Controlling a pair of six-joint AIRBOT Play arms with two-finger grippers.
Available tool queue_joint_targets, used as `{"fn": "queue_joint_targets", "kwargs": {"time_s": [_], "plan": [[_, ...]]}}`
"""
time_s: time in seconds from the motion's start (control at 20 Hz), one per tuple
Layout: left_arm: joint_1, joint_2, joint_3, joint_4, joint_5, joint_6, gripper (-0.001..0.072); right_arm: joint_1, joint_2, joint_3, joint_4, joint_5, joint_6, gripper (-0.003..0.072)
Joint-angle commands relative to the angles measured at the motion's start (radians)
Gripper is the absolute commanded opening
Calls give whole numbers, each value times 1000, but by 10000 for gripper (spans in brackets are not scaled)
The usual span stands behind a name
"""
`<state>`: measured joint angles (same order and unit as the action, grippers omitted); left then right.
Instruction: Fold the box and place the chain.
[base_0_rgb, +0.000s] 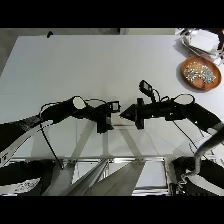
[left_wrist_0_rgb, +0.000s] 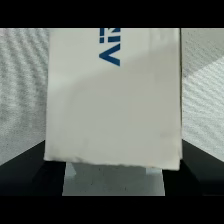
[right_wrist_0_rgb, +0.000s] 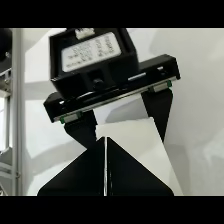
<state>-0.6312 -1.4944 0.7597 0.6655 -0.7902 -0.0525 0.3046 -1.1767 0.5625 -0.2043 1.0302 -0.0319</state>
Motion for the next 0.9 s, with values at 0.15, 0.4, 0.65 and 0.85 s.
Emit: {"fn": "queue_joint_targets", "kwargs": {"time_s": [0.15, 0.4, 0.65, 0.85], "plan": [[0, 0, 1, 0, 0, 0, 316, 4, -146, -24, 43, 16, -67, 12], [0, 0, 1, 0, 0, 0, 316, 3, -200, -29, 43, 44, -100, 12], [0, 0, 1, 0, 0, 0, 316, 3, -206, -79, 44, 46, -136, 12], [0, 0, 1, 0, 0, 0, 316, 3, -208, -102, 46, -13, -140, 12]]}}
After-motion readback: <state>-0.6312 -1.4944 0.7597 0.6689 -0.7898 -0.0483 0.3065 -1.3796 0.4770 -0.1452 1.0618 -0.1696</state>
